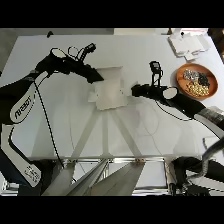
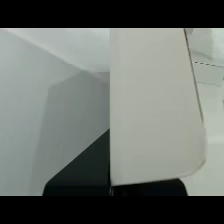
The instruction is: Fold the box and place the chain.
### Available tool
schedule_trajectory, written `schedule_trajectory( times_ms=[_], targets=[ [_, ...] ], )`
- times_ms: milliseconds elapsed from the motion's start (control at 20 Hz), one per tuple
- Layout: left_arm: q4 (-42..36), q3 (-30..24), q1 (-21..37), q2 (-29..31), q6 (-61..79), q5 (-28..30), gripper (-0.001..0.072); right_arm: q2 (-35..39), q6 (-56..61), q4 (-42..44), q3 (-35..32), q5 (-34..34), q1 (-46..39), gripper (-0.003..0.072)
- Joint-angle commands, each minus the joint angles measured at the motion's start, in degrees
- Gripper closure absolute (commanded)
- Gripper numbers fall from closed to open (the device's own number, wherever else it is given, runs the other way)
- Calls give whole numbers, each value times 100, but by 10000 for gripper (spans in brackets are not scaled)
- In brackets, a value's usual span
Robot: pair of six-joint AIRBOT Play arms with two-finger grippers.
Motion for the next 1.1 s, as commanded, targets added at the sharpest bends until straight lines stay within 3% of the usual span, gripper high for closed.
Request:
schedule_trajectory(
  times_ms=[0, 150, 350, 500, 650, 850, 1050],
  targets=[
    [48, 13, 13, 201, -33, -7, 705, 254, -9, 7, 22, -31, 0, 243],
    [168, 15, 94, 793, -339, -96, 706, 997, -15, -35, 24, -20, -85, 244],
    [697, 15, 225, 1823, -549, -782, 709, 2332, -7, -42, 26, 149, -509, 246],
    [1062, 13, 170, 2470, -551, -1311, 712, 3244, -4, -380, 26, 490, -935, 249],
    [1047, -81, -76, 2736, -549, -1556, 713, 3877, 0, -706, 26, 1038, -1416, 251],
    [1049, -1003, -669, 2946, -671, -1875, 714, 4260, 149, -1113, 24, 1860, -2031, 272],
    [1156, -1971, -1003, 3711, -603, -1628, 713, 4280, 632, -1937, 24, 2540, -2365, 272]
  ],
)
